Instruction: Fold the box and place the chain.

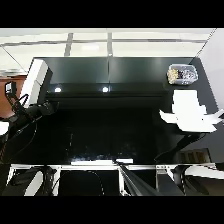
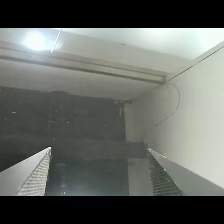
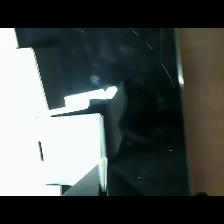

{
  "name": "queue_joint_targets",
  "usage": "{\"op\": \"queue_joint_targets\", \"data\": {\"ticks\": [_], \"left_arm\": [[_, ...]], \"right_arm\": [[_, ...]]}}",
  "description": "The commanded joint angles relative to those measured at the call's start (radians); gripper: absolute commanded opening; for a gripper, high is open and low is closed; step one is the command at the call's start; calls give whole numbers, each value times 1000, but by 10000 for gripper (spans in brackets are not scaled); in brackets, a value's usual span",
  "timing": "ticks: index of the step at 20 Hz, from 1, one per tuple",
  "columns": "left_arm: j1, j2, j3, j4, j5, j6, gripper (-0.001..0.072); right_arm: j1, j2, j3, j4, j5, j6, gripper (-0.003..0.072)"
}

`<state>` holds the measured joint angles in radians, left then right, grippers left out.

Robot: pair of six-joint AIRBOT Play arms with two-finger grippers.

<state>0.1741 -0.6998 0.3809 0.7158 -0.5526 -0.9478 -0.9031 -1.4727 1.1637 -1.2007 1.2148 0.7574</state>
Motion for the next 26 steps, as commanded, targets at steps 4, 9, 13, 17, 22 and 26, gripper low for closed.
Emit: {"op": "queue_joint_targets", "data": {"ticks": [4,9,13,17,22,26], "left_arm": [[-1,-2,0,0,-70,1,712],[-88,-2,0,-15,-162,2,712],[-297,-74,32,-105,-106,-2,711],[-409,-342,224,-185,-175,-32,710],[-404,-752,510,-296,-496,-43,710],[-416,-903,622,-231,-554,-113,711]], "right_arm": [[61,210,-120,307,62,-17,10],[280,476,-438,518,-30,-18,10],[505,671,-724,732,-124,-71,10],[706,714,-859,789,-230,-76,10],[806,714,-868,797,-304,-73,10],[808,714,-868,809,-303,-73,11]]}}
